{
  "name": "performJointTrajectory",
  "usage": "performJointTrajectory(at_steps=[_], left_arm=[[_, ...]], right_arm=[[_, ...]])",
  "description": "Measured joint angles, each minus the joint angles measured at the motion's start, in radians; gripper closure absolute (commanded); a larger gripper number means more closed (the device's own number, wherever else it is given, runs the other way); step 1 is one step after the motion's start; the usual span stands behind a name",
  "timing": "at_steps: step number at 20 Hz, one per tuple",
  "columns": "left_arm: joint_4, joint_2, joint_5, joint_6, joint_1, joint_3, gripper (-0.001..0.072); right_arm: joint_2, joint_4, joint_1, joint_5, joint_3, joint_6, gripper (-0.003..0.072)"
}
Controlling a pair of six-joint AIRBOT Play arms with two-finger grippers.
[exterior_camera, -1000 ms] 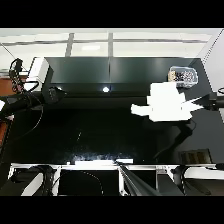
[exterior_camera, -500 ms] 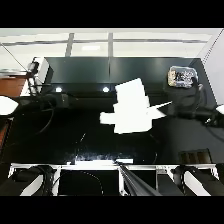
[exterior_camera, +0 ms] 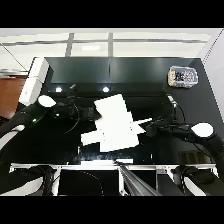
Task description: Fold the box and place the chain.
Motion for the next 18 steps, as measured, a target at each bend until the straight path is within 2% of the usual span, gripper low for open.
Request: performJointTrajectory(at_steps=[3,6,7,11,12,13,14,15,16,17,18], left_arm=[[-0.163,-0.113,-0.08,0.199,0.005,0.001,0.0006],[-0.272,-0.192,-0.21,0.408,0.015,0.01,0.0031],[-0.275,-0.209,-0.256,0.454,0.021,0.016,0.0073],[-0.206,-0.244,-0.368,0.553,0.044,0.04,0.0451],[-0.19,-0.248,-0.382,0.567,0.048,0.045,0.0505],[-0.177,-0.251,-0.386,0.58,0.051,0.05,0.0637],[-0.169,-0.253,-0.388,0.594,0.053,0.055,0.0683],[-0.162,-0.254,-0.398,0.607,0.055,0.06,0.0683],[-0.156,-0.256,-0.397,0.618,0.056,0.066,0.0684],[-0.15,-0.256,-0.397,0.625,0.056,0.073,0.0685],[-0.148,-0.256,-0.4,0.63,0.058,0.083,0.0685]], right_arm=[[0.003,0.0,0.025,-0.021,-0.006,0.012,0.0647],[0.005,0.001,0.035,-0.031,-0.008,0.02,0.0646],[0.005,0.0,0.036,-0.032,-0.008,0.023,0.0647],[0.005,0.0,0.039,-0.037,-0.009,0.027,0.0647],[0.005,0.0,0.039,-0.038,-0.009,0.028,0.0647],[0.005,0.0,0.04,-0.039,-0.009,0.031,0.0647],[0.005,0.0,0.04,-0.04,-0.009,0.031,0.0647],[0.005,0.0,0.04,-0.043,-0.009,0.031,0.0646],[0.005,0.0,0.04,-0.045,-0.009,0.031,0.0541],[0.005,-0.001,0.038,-0.044,-0.008,0.031,0.0188],[0.005,-0.003,0.033,-0.043,-0.007,0.032,-0.0019]])
